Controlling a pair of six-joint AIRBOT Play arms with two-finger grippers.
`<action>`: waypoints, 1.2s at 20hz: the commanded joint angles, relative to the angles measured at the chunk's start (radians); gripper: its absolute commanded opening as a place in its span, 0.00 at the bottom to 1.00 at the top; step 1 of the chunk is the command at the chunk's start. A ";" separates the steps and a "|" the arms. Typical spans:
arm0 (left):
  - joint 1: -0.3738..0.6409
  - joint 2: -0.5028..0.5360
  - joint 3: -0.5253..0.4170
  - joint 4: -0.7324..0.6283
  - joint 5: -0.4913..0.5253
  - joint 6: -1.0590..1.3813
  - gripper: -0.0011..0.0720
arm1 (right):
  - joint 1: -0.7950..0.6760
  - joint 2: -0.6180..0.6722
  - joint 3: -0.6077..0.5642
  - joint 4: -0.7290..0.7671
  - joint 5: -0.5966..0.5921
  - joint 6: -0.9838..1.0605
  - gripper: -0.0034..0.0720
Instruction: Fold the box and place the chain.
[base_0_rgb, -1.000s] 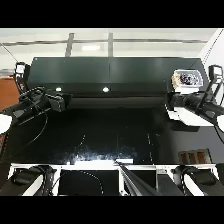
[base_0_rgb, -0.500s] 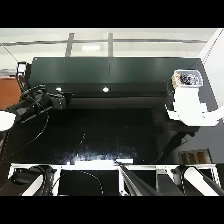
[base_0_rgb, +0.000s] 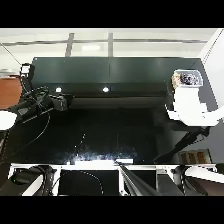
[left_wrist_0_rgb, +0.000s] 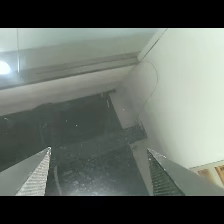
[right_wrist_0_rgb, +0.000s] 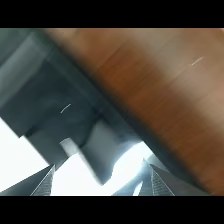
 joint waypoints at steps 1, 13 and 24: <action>0.000 -0.001 0.000 0.000 -0.003 0.001 0.99 | -0.006 -0.108 0.066 0.111 0.193 -0.114 0.98; -0.001 -0.001 0.000 0.000 -0.002 0.000 0.99 | 0.016 -0.221 0.068 0.082 0.307 -0.117 0.29; -0.001 -0.001 -0.001 0.001 -0.047 0.001 0.99 | 0.057 -0.033 -0.106 0.552 0.464 -0.451 0.10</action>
